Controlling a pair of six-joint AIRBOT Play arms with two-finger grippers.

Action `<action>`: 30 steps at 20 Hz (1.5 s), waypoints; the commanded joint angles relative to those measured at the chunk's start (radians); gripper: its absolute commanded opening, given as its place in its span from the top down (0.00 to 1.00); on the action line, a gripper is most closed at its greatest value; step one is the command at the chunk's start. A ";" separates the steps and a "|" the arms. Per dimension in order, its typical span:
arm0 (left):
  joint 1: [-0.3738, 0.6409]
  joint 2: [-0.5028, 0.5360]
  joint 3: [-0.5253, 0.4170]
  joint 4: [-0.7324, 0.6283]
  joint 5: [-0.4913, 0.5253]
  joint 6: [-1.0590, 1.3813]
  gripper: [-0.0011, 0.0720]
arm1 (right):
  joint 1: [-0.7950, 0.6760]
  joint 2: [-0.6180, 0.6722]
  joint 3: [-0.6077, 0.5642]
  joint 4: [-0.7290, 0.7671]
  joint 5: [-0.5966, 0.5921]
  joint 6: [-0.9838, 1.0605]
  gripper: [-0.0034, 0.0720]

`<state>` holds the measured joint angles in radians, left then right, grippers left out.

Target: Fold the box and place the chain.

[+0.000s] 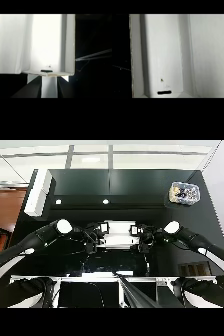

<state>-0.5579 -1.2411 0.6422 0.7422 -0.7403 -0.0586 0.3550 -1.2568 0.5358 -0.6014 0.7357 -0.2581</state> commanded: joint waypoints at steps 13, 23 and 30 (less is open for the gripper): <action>-0.007 -0.102 -0.001 -0.233 0.017 0.011 0.30 | 0.001 0.000 0.000 0.000 0.000 0.000 0.77; 0.069 0.064 0.021 0.041 -0.058 -0.247 0.95 | 0.001 0.000 0.000 0.000 0.000 0.001 0.77; 0.454 0.264 0.014 0.301 -0.293 -0.826 0.95 | 0.001 0.000 0.000 0.000 0.000 0.001 0.77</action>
